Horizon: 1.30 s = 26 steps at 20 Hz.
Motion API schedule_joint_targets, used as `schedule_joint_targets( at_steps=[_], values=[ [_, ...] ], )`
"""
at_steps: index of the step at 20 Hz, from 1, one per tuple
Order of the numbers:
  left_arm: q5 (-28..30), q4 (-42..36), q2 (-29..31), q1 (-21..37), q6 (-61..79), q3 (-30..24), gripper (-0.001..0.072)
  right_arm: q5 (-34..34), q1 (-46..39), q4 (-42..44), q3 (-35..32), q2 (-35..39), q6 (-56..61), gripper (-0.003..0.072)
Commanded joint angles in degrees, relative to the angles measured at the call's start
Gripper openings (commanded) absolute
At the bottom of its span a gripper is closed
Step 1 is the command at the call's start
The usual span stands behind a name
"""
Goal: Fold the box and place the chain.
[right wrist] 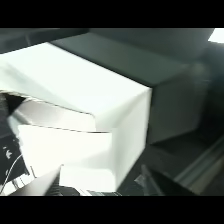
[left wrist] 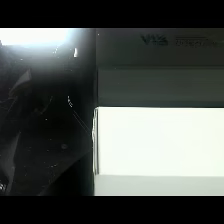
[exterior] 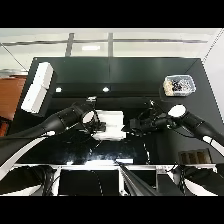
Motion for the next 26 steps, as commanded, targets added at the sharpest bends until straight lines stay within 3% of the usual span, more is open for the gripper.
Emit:
schedule_joint_targets(
  at_steps=[1,2,3,4,12,19,21,26],
  values=[
    [0.00,0.31,-0.04,0.00,-0.02,0.04,0.0029,-1.86,1.99,0.15,1.27,-0.02,1.84,0.0462],
    [0.02,0.35,-0.04,0.02,-0.02,0.04,0.0028,-2.54,2.36,-0.02,1.44,-0.02,2.29,0.0460],
    [0.00,0.44,-0.04,0.00,-0.02,0.04,0.0028,-3.08,2.78,-0.11,1.73,-0.02,2.82,0.0377],
    [0.02,0.48,-0.04,0.00,-0.02,0.04,0.0028,-3.67,3.26,-0.48,2.03,-0.02,3.48,0.0365],
    [0.24,0.92,-0.04,0.00,-0.02,0.04,0.0029,-8.96,9.42,-7.41,2.67,-0.04,12.98,0.0365],
    [0.31,0.90,-0.04,0.00,-0.02,0.04,0.0028,-12.11,14.08,-21.51,6.67,-0.15,26.27,0.0364],
    [0.48,0.87,-0.04,0.00,-0.02,0.04,0.0029,-11.72,14.64,-26.34,8.17,-0.26,31.15,0.0325],
    [1.18,0.63,-0.04,0.00,-0.02,0.04,0.0028,-11.67,20.22,-34.77,10.62,-1.81,40.94,0.0314]
  ],
)
